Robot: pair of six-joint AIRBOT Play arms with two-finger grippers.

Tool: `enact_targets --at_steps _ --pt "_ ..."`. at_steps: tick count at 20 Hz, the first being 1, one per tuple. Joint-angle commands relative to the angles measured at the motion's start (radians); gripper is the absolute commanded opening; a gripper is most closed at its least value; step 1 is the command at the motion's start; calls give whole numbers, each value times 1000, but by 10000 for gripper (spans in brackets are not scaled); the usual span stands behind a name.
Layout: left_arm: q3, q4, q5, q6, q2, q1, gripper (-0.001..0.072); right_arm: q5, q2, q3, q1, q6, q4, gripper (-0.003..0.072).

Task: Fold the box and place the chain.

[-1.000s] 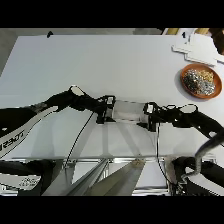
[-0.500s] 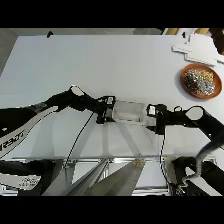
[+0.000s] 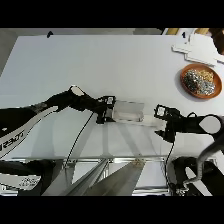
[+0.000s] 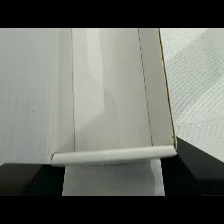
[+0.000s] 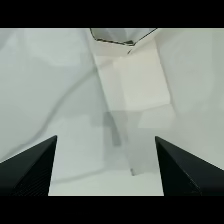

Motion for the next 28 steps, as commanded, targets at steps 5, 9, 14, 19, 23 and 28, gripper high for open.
enact_targets --at_steps 5,9,14,19,23,28 --pt "1 0 0 0 1 0 137 114 79 1 0 312 214 634" --pt "1 0 0 0 1 0 137 24 79 1 0 307 424 334" --pt "1 0 0 0 1 0 137 -97 75 1 1 300 540 219" --pt "1 0 0 0 1 0 137 -126 73 1 1 223 558 217" --pt "1 0 0 0 1 0 137 -128 72 1 1 89 657 17" --pt "1 0 0 0 1 0 137 -127 72 1 1 89 665 17"
